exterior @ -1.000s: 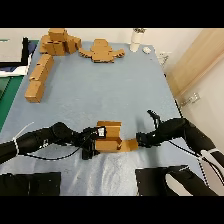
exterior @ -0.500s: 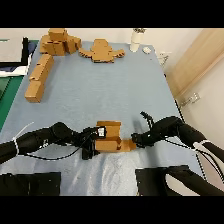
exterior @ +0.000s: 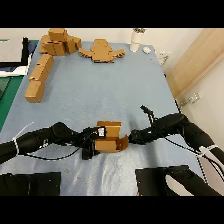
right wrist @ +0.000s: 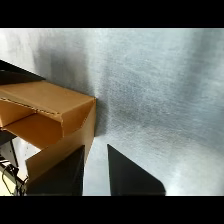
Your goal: Fold the box.
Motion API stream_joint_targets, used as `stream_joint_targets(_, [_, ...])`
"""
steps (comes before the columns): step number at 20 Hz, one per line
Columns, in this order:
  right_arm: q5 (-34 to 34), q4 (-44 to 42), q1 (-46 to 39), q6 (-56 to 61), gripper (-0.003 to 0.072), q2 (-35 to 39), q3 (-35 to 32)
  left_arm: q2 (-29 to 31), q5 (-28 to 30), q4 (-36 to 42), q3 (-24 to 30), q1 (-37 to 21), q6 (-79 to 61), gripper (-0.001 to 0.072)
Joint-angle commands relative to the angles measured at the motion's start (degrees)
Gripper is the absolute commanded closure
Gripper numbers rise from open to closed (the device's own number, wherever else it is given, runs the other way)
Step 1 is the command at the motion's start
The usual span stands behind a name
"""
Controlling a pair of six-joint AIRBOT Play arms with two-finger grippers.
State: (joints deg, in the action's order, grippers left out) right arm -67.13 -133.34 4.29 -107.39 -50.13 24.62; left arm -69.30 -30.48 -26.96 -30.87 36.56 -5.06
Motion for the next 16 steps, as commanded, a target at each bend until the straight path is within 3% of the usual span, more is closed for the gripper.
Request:
stream_joint_targets(1, [-0.68,-0.61,0.13,0.46,0.0428,0.46,0.20,0.00,0.00,0.00,-0.02,0.02,-0.02,0.0091])
stream_joint_targets(2, [-0.87,-1.29,0.13,0.46,0.0284,0.46,0.20,0.00,0.00,0.00,-0.02,0.02,-0.02,0.0091])
stream_joint_targets(3, [-0.98,-2.23,0.13,0.46,0.0208,0.46,0.20,0.02,0.02,0.00,-0.02,0.02,-0.02,0.0091])
stream_joint_targets(11, [-0.72,-4.02,3.32,0.44,0.0208,0.44,0.90,0.00,0.00,0.02,-0.02,0.02,-0.02,0.0091])
stream_joint_targets(16, [7.41,1.22,11.21,7.61,0.0216,0.17,1.31,0.02,0.00,0.00,-0.02,0.02,-0.02,0.0091])
